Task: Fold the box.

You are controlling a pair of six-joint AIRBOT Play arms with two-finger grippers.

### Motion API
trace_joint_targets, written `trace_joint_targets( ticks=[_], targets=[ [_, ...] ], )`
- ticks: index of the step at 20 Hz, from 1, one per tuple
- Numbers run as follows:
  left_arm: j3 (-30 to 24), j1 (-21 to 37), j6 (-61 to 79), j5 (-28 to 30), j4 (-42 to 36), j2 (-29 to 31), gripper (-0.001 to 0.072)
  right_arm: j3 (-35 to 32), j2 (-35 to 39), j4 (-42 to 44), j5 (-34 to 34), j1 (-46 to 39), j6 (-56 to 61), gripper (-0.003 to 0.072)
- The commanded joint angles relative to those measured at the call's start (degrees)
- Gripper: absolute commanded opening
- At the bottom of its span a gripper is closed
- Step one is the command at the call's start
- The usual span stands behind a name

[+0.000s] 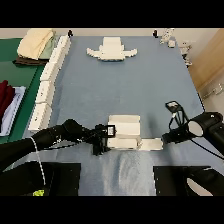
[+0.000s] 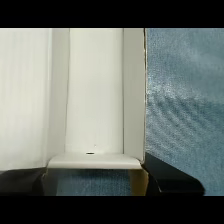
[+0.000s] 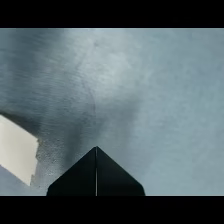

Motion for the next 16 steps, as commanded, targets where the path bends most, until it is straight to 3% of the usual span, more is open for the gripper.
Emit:
trace_joint_targets(
  ticks=[1, 3, 6, 16],
  targets=[
    [0.0, 0.0, 0.0, 0.0, 0.0, 0.0, 0.0514, -1.1, -3.9, 15.3, -0.8, -9.8, 0.6, -0.0001],
    [0.0, 0.0, 0.0, 0.0, 0.0, 0.0, 0.0514, -1.2, -5.8, 24.6, -4.0, -10.6, -4.7, -0.0001],
    [0.0, 0.0, 0.0, 0.0, 0.0, 0.0, 0.0514, -1.2, -8.2, 31.0, -5.7, -10.5, -9.4, -0.0001],
    [0.1, 0.0, 0.0, 0.0, 0.0, 0.0, 0.0514, -1.2, -5.3, 35.4, -3.1, -10.5, -12.9, -0.0001]
  ],
)
